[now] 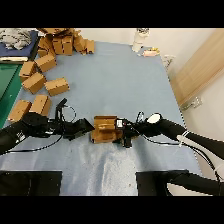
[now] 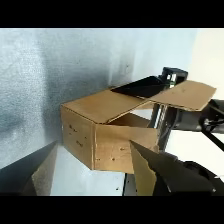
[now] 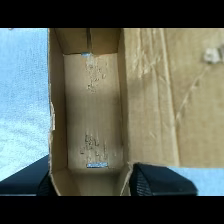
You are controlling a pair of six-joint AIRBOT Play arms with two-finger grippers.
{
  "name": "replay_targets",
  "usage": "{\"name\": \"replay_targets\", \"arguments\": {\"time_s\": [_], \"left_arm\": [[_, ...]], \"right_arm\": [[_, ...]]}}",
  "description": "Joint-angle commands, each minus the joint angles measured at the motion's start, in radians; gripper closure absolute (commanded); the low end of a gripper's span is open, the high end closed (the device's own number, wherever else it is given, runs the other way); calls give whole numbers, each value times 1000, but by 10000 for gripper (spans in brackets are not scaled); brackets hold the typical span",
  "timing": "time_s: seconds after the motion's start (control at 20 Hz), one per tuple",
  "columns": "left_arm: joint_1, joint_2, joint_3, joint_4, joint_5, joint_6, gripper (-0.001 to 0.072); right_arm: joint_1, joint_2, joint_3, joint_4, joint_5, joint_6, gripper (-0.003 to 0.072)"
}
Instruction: Fold the box.
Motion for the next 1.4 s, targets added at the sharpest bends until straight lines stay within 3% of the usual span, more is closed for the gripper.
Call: {"name": "replay_targets", "arguments": {"time_s": [0.0, 0.2, 0.35, 0.55, 0.8, 1.05, 1.35], "left_arm": [[-88, 0, 49, 235, 55, -258, 21], [-264, -2, 151, 661, 95, -696, 21], [-341, -16, 206, 870, 75, -941, 22], [-410, -107, 325, 1078, -83, -1172, 22], [-494, -215, 420, 1105, -125, -1232, 22], [-510, -221, 435, 1108, -221, -1237, 22], [-542, -267, 447, 1109, -219, -1303, 23]], "right_arm": [[0, 0, 0, 0, 0, 0, 181], [0, 0, 0, 0, 0, 0, 182], [0, 0, 0, 0, 0, 0, 181], [0, 0, 0, 0, 0, 0, 181], [0, 0, 0, -1, 0, 0, 182], [0, 0, 0, 0, -1, 0, 182], [0, 0, 0, 0, 0, 0, 181]]}}
